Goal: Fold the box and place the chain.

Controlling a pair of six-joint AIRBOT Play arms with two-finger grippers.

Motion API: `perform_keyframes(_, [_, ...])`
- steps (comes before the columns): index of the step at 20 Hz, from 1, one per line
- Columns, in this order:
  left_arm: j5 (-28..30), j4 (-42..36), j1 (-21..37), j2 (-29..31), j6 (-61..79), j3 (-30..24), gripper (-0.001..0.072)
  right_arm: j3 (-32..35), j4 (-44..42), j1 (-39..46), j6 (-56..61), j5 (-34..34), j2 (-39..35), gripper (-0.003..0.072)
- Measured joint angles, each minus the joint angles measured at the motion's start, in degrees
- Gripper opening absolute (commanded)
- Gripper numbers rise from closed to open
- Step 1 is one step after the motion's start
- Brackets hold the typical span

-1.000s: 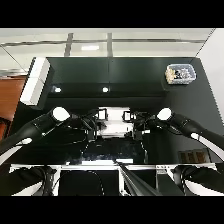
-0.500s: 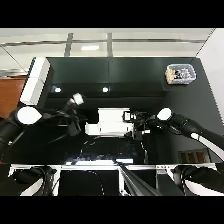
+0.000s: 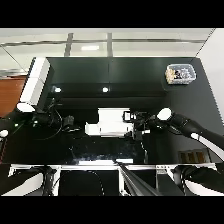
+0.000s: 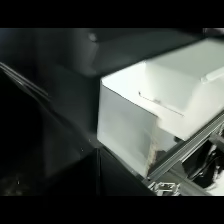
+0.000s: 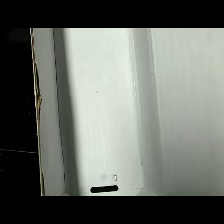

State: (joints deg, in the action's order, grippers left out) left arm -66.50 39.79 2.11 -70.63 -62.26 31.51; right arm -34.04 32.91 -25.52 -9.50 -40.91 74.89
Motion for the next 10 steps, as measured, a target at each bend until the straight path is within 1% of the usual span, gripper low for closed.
perform_keyframes(2, [2.4, -2.0, -1.3, -3.3, 0.2, -0.1, 0.0023, 0.0, 0.0, 0.0, 0.0, 0.0, 0.0, 0.0058])
perform_keyframes(4, [4.7, -3.0, -3.7, -5.3, 0.2, -0.2, 0.0024, 0.0, 0.0, 0.0, 0.0, 0.0, 0.0, 0.0057])
perform_keyframes(7, [6.9, -4.1, -7.4, -6.8, 0.3, -0.2, 0.0025, 0.0, 0.0, 0.0, 0.0, 0.0, 0.0, 0.0057])
perform_keyframes(10, [7.0, -6.4, -9.3, -7.5, 2.8, -0.2, 0.0026, 0.0, 0.0, 0.0, 0.0, 0.0, 0.0, 0.0057])
